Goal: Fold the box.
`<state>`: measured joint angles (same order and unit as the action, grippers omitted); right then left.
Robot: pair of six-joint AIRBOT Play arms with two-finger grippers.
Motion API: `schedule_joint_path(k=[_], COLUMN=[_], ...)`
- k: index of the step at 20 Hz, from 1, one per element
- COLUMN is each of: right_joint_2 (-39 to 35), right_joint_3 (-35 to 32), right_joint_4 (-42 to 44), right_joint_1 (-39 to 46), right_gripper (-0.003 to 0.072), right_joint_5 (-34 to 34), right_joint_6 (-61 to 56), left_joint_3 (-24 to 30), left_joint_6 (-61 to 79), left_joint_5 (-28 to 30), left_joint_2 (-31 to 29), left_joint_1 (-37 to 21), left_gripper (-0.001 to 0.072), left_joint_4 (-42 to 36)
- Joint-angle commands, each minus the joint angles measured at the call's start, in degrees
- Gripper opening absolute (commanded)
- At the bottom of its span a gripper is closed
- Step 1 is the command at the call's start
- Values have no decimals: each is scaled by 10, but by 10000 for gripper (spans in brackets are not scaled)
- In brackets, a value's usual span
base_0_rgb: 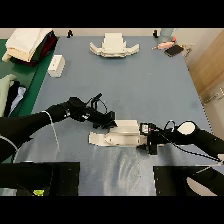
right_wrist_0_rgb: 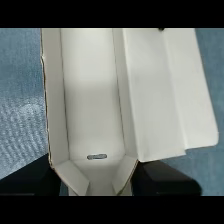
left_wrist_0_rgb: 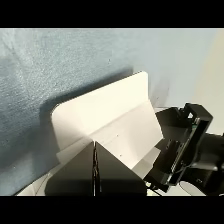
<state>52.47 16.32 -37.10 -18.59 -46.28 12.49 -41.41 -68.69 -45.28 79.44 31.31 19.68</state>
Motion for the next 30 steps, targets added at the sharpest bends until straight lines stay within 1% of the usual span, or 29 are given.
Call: schedule_joint_path(k=[1,3,5,6,10,12,13,16,17,18,20,21,22,23,24,26,28,30], right_joint_2=[0,0,0,0,0,0,0,0,0,0,0,0,0,0,0,0,0,0], right_joint_3=[0,0,0,0,0,0,0,0,0,0,0,0,0,0,0,0,0,0], right_joint_4=[0,0,0,0,0,0,0,0,0,0,0,0,0,0,0,0,0,0], right_joint_1=[-1,-1,-1,-1,-1,-1,-1,-1,-1,-1,-1,-1,-1,-1,-1,-1,-1,-1], right_gripper=[514,514,515,515,514,514,514,515,514,514,514,514,514,514,515,514,514,514], right_joint_5=[0,0,0,0,0,0,0,0,0,0,0,0,0,0,0,0,0,0], right_joint_6=[0,0,0,0,0,0,0,0,0,0,0,0,0,0,0,0,0,0], left_joint_3=[-1,-2,-15,-19,-20,-20,-20,-20,-19,-17,-1,16,36,58,77,108,120,121], left_joint_6=[8,33,76,92,128,141,141,154,187,243,400,446,489,517,548,654,716,748], left_joint_5=[-5,-10,-35,-48,-82,-89,-89,-89,-92,-99,-117,-112,-97,-70,-56,-46,-46,-40], left_joint_2=[6,2,-21,-42,-173,-229,-256,-309,-323,-332,-337,-335,-329,-322,-312,-284,-254,-224], left_joint_1=[1,-1,-14,-25,-80,-92,-92,-82,-72,-61,-69,-76,-83,-85,-85,-79,-59,-34], left_gripper=[12,13,13,12,12,12,12,12,12,13,15,74,510,694,693,693,693,692], left_joint_4=[0,-9,-10,-10,8,59,106,238,282,306,294,280,258,228,202,163,158,158])
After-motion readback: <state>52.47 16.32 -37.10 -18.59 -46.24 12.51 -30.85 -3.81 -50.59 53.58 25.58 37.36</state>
